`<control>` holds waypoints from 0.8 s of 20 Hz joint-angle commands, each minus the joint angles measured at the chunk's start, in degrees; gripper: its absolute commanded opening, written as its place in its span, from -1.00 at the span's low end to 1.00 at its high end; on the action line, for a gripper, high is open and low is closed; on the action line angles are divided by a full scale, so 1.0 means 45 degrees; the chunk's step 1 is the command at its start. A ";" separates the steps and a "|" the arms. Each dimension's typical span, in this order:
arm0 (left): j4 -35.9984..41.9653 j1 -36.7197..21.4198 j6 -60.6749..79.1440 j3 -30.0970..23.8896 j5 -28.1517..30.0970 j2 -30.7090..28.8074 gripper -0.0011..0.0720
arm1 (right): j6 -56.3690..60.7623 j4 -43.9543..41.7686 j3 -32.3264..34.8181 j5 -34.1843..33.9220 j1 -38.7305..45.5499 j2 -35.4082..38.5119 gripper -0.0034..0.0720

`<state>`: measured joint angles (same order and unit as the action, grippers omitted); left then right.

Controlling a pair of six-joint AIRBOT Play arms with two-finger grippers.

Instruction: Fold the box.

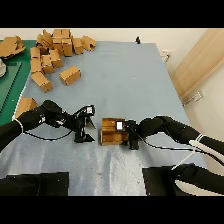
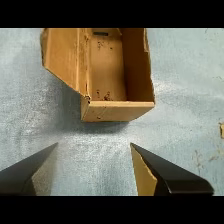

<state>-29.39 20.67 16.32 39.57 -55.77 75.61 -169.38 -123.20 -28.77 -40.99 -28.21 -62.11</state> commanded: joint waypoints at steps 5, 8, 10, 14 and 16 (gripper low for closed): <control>0.0010 0.0253 -0.0175 0.0000 0.0248 0.0010 0.93 | 0.0000 -0.0005 -0.0005 0.0005 0.0000 -0.0019 0.44; -0.0044 0.1035 -0.0175 0.0000 0.0296 0.0010 0.93 | 0.0000 -0.0005 -0.0005 0.0005 0.0000 -0.0019 0.44; -0.0049 0.1394 -0.0199 0.0000 0.0432 0.0010 0.93 | 0.0000 -0.0005 -0.0005 0.0005 0.0000 -0.0019 0.44; -0.0034 0.1545 -0.0209 0.0000 0.0821 0.0034 0.93 | 0.0000 -0.0005 -0.0005 0.0005 0.0000 -0.0019 0.44; -0.0019 0.1705 -0.0209 0.0005 0.0986 0.0112 0.93 | 0.0000 -0.0010 -0.0005 0.0005 0.0000 -0.0019 0.44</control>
